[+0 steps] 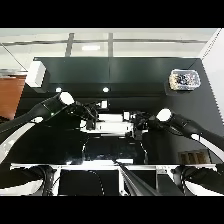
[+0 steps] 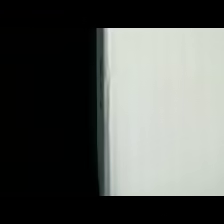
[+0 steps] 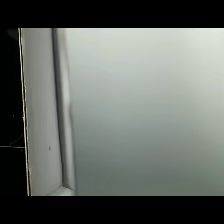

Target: Fold the box and place the chain.

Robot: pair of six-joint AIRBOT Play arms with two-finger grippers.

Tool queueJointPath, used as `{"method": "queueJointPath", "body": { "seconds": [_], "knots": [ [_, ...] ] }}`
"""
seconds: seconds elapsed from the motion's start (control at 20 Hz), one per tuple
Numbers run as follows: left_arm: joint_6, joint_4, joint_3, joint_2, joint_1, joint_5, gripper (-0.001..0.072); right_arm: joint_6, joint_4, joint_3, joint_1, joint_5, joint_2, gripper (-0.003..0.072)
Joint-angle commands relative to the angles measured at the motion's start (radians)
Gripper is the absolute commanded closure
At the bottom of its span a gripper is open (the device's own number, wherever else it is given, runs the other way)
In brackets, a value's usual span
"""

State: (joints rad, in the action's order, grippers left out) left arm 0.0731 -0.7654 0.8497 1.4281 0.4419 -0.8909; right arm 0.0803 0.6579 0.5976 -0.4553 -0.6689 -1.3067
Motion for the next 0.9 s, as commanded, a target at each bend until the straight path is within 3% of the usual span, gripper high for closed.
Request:
{"method": "queueJointPath", "body": {
  "seconds": [0.0, 0.2, 0.3, 0.6, 0.8, 0.85],
  "knots": [
    [0.002, 0.0, 0.001, -0.001, 0.0, -0.002, 0.0681, -0.013, 0.007, -0.001, 0.0, 0.019, -0.005, 0.0029],
    [0.002, 0.0, 0.001, -0.001, 0.0, -0.002, 0.0681, -0.013, 0.01, -0.002, -0.002, 0.019, -0.009, 0.003],
    [0.002, 0.0, 0.001, -0.001, 0.0, -0.002, 0.0681, -0.013, 0.01, -0.002, -0.002, 0.019, -0.009, 0.0201],
    [0.001, -0.001, 0.001, -0.003, 0.0, -0.004, 0.066, -0.014, 0.013, -0.002, -0.002, 0.019, -0.009, 0.0207],
    [-0.077, -0.079, 0.001, -0.075, -0.011, -0.003, -0.0004, -0.014, 0.012, -0.002, -0.002, 0.019, -0.009, 0.0208],
    [-0.114, -0.114, 0.001, -0.11, -0.017, -0.005, -0.0009, -0.014, 0.012, -0.002, -0.002, 0.019, -0.009, 0.0208]
  ]
}}
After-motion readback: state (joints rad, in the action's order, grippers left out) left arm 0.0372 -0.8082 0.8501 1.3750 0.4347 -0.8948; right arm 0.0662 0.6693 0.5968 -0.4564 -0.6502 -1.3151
